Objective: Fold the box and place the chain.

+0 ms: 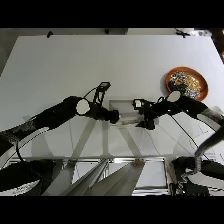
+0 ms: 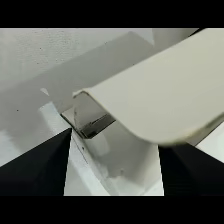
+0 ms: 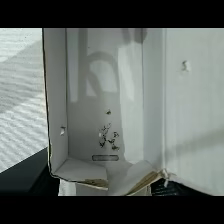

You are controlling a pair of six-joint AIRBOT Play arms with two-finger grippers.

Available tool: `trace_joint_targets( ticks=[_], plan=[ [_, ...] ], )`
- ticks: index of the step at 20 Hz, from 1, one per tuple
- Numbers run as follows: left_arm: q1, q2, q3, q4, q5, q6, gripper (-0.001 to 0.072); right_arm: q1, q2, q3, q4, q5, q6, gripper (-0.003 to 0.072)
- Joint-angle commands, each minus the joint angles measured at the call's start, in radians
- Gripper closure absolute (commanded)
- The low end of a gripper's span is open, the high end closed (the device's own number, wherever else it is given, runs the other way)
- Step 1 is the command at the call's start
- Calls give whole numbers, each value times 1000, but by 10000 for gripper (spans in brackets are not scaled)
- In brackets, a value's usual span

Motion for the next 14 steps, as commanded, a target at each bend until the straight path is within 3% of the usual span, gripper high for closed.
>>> trace_joint_targets(
  ticks=[1, 3, 7, 10, 12, 14],
  plan=[
    [-19, -26, 6, 39, -16, -50, 156, 0, 0, 0, 1, 0, 1, 353],
    [-18, -27, 8, 68, -8, -109, 161, 0, 0, 0, 1, 0, 1, 353],
    [-16, -27, 22, 123, 10, -212, 287, 0, 0, 0, 1, 0, 1, 353],
    [-24, -28, 22, 119, 13, -224, 300, 0, 0, 0, 1, 0, 1, 353],
    [-26, -34, 51, 138, -48, -236, 300, 0, 0, 0, 1, 0, 1, 353],
    [-27, -59, 121, 263, -187, -337, 298, 0, 0, 0, 1, 0, 1, 353]
  ],
)
